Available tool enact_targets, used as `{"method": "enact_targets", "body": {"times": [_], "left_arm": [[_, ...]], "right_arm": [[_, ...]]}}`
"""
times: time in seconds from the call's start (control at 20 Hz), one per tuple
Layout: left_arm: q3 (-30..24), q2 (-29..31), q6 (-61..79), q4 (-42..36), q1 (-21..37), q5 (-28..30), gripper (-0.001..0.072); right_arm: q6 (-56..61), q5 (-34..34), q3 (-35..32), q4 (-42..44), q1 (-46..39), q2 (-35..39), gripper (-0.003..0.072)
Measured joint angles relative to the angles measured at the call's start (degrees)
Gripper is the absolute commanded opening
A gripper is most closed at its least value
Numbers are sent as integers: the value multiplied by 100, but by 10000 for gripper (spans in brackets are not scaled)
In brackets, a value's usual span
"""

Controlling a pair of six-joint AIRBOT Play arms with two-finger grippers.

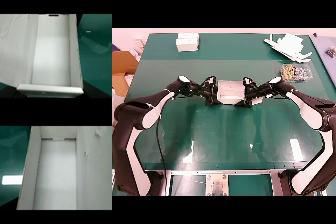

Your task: Fold the box and place the chain.

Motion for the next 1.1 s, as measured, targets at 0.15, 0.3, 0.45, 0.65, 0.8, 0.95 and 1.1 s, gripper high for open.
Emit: {"method": "enact_targets", "body": {"times": [0.15, 0.3, 0.45, 0.65, 0.8, 0.95, 1.1], "left_arm": [[0, 0, 0, 0, 0, 0, 362], [0, 0, 7, -2, 0, 13, 362], [2, 0, 7, 0, 0, 7, 362], [2, 0, 7, -9, 0, 7, 362], [2, 0, -9, -11, 4, 42, 362], [2, 0, -11, -11, 7, 44, 362], [2, 0, -9, -9, 7, 31, 362]], "right_arm": [[0, 2, 0, -2, 0, 0, 625], [-11, 37, 2, -17, -4, 0, 720], [-11, 140, 33, -50, -50, 0, 720], [-11, 382, 166, -146, -151, 37, 720], [-13, 542, 264, -192, -249, 151, 720], [11, 756, 341, -249, -356, 289, 720], [111, 855, 385, -459, -490, 501, 720]]}}
